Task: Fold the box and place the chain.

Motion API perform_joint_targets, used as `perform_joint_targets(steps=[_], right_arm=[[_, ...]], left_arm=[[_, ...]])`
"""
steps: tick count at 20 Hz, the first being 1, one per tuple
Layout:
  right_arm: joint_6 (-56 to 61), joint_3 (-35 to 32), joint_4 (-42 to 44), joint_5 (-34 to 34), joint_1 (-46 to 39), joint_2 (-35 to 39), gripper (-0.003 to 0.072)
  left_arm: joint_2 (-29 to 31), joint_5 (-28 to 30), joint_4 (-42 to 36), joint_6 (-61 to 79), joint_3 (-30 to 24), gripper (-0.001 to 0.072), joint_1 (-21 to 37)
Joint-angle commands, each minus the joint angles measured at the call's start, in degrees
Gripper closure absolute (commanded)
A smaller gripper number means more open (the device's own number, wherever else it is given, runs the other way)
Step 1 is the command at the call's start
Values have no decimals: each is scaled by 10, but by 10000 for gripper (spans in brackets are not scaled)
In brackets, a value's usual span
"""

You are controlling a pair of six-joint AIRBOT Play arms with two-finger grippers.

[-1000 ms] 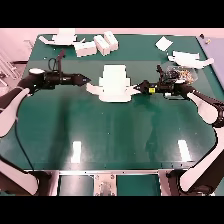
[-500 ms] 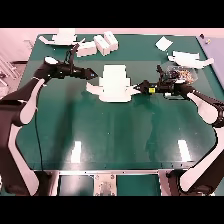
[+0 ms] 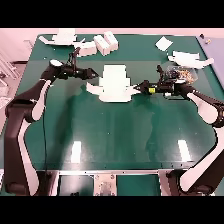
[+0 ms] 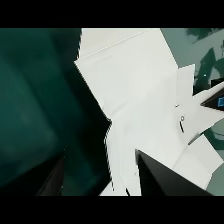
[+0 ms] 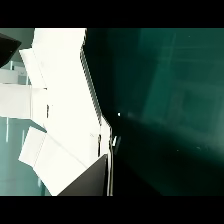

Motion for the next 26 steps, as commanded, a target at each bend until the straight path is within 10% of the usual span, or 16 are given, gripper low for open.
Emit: perform_joint_targets(steps=[1,26], right_arm=[[1,0,-5,2,0,0,680],[-2,0,-5,3,1,0,679]], left_arm=[[-9,5,-19,11,4,219,-11],[-19,10,-8,70,4,377,-62]])
